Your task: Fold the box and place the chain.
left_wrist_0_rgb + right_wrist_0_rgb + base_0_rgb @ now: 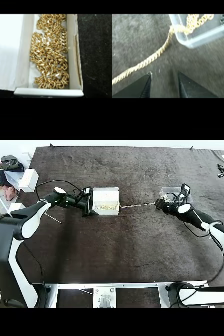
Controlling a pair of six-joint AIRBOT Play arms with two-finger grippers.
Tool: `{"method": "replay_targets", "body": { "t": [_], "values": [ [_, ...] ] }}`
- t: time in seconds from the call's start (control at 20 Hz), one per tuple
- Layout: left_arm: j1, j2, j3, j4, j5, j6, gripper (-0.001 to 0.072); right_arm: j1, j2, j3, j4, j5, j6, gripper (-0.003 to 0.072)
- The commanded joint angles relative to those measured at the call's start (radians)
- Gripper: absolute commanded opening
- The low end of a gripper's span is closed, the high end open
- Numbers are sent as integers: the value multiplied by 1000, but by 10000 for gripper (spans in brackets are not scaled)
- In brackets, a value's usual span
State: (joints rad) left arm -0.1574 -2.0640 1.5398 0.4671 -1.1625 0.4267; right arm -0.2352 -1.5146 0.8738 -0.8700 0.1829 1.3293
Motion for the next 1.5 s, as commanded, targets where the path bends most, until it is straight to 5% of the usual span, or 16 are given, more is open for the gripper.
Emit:
{"method": "replay_targets", "body": {
  "t": [0.0, 0.1, 0.2, 0.25, 0.3, 0.55, 0.85, 1.45],
  "values": [
    [0, 0, 0, 0, 0, 0, 347, -5, -112, 103, 22, 0, 3, 375],
    [0, 0, 0, 0, 0, 0, 347, 5, -159, 157, 23, 11, 3, 373],
    [0, 0, 0, 0, 0, 0, 347, 15, -190, 192, 31, 21, 3, 136],
    [0, 0, 0, 0, 1, 0, 347, 18, -200, 204, 41, 29, 3, 106],
    [0, 0, 0, 0, 0, 0, 347, 22, -200, 209, 47, 35, 3, -18],
    [0, 0, 0, 0, 0, 0, 347, 138, 15, 209, 67, 132, -69, -14],
    [0, 0, 0, 0, 0, 0, 347, 412, 324, 260, 55, 32, -198, -13],
    [0, 0, 0, 0, 0, 0, 347, 620, 224, 352, 49, -60, -234, -14]
  ]
}}
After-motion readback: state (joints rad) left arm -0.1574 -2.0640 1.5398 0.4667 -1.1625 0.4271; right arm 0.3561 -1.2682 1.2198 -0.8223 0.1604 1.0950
